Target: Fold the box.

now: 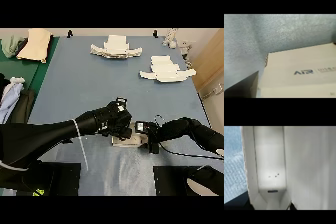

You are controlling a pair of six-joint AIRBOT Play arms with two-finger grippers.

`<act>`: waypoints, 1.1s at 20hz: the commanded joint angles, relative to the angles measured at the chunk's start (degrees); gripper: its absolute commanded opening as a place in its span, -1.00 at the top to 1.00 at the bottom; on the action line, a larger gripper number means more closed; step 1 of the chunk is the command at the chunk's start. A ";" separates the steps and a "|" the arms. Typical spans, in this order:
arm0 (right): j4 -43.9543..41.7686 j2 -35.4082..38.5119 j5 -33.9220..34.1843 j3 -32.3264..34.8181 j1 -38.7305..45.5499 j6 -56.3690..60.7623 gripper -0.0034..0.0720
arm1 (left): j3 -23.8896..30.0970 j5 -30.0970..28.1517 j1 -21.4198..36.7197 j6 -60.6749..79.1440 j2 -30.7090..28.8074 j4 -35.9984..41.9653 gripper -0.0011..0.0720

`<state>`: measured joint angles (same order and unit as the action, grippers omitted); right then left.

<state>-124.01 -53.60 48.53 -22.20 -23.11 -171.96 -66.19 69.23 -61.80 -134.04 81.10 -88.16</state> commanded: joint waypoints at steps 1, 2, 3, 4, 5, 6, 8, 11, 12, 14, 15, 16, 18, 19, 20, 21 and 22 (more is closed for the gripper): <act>0.00 0.02 0.15 0.00 0.02 -0.02 -0.54 | -0.57 6.08 0.09 1.44 -3.76 -1.86 -0.33; 0.00 0.02 0.17 0.00 0.00 -0.02 -0.54 | -0.57 8.57 0.09 2.64 -5.60 -1.92 -0.33; 0.00 0.02 0.17 0.00 0.02 -0.02 -0.54 | -0.57 10.86 0.02 3.61 -7.34 -1.92 -0.33; 0.00 0.00 0.17 0.00 0.02 -0.02 -0.54 | -0.57 12.85 -0.04 4.87 -9.16 -1.88 -0.15; 0.00 0.02 0.15 0.00 0.00 -0.02 -0.54 | -0.55 14.71 -0.02 5.88 -10.97 -1.90 0.56; 0.00 0.00 0.15 0.00 0.00 -0.02 -0.54 | -0.39 15.43 -0.02 7.65 -12.48 -1.90 0.93; 0.00 0.02 0.17 0.00 0.02 -0.02 -0.54 | -0.31 14.95 0.07 10.16 -14.14 -2.01 0.94; 0.00 0.02 0.15 0.00 0.02 -0.02 -0.54 | 0.04 12.11 0.09 19.08 -14.36 -1.95 0.94; 0.00 0.00 0.15 0.00 0.00 -0.02 -0.54 | 0.76 11.87 0.09 23.69 -14.56 -1.97 0.94; 0.00 0.00 0.17 0.00 0.00 -0.02 -0.54 | 6.03 7.32 4.98 36.37 -17.57 8.07 0.94; -0.02 0.00 0.17 0.00 0.02 -0.02 -0.54 | 10.19 4.04 8.87 44.72 -20.11 14.01 0.94; 0.00 0.00 0.15 0.00 0.02 -0.02 -0.54 | 14.67 0.76 13.03 55.98 -22.77 18.03 0.94; 0.00 0.00 0.17 0.00 0.00 -0.02 -0.54 | 22.10 -4.79 19.71 80.70 -27.43 24.81 0.94; 0.00 0.02 0.17 0.00 0.00 -0.02 -0.54 | 25.24 -7.54 22.77 92.19 -29.14 28.68 0.92; 0.00 0.00 0.17 0.00 0.02 -0.02 -0.54 | 28.26 -10.95 25.79 102.36 -30.40 32.52 0.14; 0.00 0.00 0.15 0.00 0.02 -0.02 -0.54 | 30.69 -14.75 27.91 110.03 -30.99 35.54 -0.85; 0.00 0.00 0.15 0.00 0.00 -0.02 -0.54 | 33.18 -18.95 29.57 117.31 -31.06 38.58 -0.92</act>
